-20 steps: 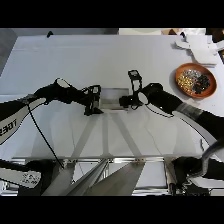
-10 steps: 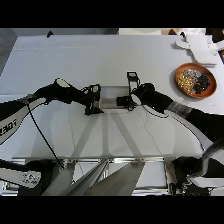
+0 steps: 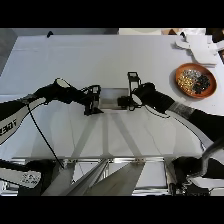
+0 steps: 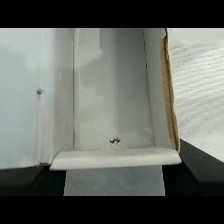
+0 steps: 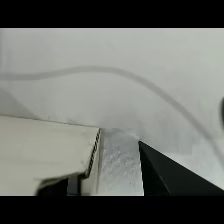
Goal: Fold the box and place the chain.
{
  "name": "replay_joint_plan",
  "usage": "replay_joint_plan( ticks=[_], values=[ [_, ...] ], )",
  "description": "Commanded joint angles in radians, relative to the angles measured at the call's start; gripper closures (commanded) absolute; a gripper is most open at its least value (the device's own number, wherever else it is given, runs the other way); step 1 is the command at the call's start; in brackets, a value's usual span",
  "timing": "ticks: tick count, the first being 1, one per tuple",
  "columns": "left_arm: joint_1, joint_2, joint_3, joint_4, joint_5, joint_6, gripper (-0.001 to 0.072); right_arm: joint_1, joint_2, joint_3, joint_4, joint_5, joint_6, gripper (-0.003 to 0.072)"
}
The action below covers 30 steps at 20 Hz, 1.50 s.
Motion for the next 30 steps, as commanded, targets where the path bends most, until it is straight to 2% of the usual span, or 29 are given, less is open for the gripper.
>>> replay_joint_plan(
  ticks=[1,6,8,11,14,16,19,21,24,30],
  values=[
    [0.000,0.000,0.000,-0.002,0.000,-0.002,0.0431,0.002,0.070,0.001,0.010,0.045,-0.008,0.0217],
    [0.000,0.000,0.000,-0.002,0.000,-0.002,0.0431,-0.024,0.244,0.000,0.010,0.098,-0.018,0.0218],
    [0.000,0.000,0.000,-0.002,0.000,-0.002,0.0431,-0.073,0.320,0.000,0.010,0.100,-0.087,0.0219],
    [0.000,0.000,0.000,-0.002,-0.001,-0.002,0.0431,-0.219,0.409,0.001,0.009,0.137,-0.221,0.0219],
    [0.000,0.000,0.000,-0.002,0.000,-0.002,0.0431,-0.378,0.436,0.001,-0.068,0.217,-0.348,0.0218],
    [0.000,0.000,0.000,-0.002,0.000,-0.002,0.0431,-0.498,0.433,0.001,-0.107,0.204,-0.373,0.0218],
    [0.000,0.000,0.000,-0.002,-0.001,-0.002,0.0431,-0.674,0.425,0.001,-0.105,0.082,-0.391,0.0200],
    [0.000,0.000,0.000,-0.002,-0.001,-0.002,0.0431,-0.759,0.396,0.001,-0.088,0.018,-0.449,0.0145],
    [0.000,0.000,0.000,-0.002,0.000,-0.002,0.0431,-0.834,0.306,0.001,-0.069,-0.013,-0.515,0.0145],
    [0.000,0.000,0.000,-0.002,0.000,-0.002,0.0431,-0.923,0.112,0.029,-0.068,-0.085,-0.514,0.0146]
  ],
)
